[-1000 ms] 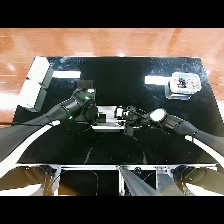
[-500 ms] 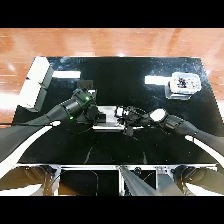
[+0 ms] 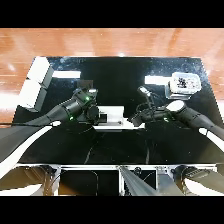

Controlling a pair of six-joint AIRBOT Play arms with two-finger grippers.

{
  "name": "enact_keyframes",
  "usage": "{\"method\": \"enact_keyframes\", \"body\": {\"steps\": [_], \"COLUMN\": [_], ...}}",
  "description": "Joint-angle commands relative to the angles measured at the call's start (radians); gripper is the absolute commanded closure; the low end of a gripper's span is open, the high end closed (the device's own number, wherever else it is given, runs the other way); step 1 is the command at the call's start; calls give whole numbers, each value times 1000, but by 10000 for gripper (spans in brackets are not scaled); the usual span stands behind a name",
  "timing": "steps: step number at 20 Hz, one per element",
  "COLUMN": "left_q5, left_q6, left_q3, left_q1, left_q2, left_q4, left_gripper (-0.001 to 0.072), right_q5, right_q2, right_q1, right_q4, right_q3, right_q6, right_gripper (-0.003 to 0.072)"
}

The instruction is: Fold the box and place the chain.

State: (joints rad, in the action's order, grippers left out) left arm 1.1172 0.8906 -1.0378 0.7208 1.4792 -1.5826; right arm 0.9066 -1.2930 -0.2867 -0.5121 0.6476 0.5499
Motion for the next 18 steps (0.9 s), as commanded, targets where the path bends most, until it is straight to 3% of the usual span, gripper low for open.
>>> {"method": "enact_keyframes", "body": {"steps": [1, 4, 6, 10, 13, 18], "left_q5": [-1, -4, -3, -3, -3, 0], "left_q6": [4, 4, 4, 4, 4, 4], "left_q3": [0, 0, 0, 0, 0, 0], "left_q1": [0, 0, 0, 0, 0, 0], "left_q2": [0, 0, 0, 0, 0, 0], "left_q4": [0, 0, 0, 0, 0, 0], "left_gripper": [690, 690, 690, 690, 690, 690], "right_q5": [246, 338, 377, 339, 241, 89], "right_q2": [2, 2, 2, 1, -18, -82], "right_q1": [140, 286, 399, 549, 488, 212], "right_q4": [20, 66, 21, -248, -227, -57], "right_q3": [0, 0, 0, -18, -61, -60], "right_q6": [189, 346, 409, 592, 607, 586], "right_gripper": [622, 624, 651, 651, 651, 650]}}
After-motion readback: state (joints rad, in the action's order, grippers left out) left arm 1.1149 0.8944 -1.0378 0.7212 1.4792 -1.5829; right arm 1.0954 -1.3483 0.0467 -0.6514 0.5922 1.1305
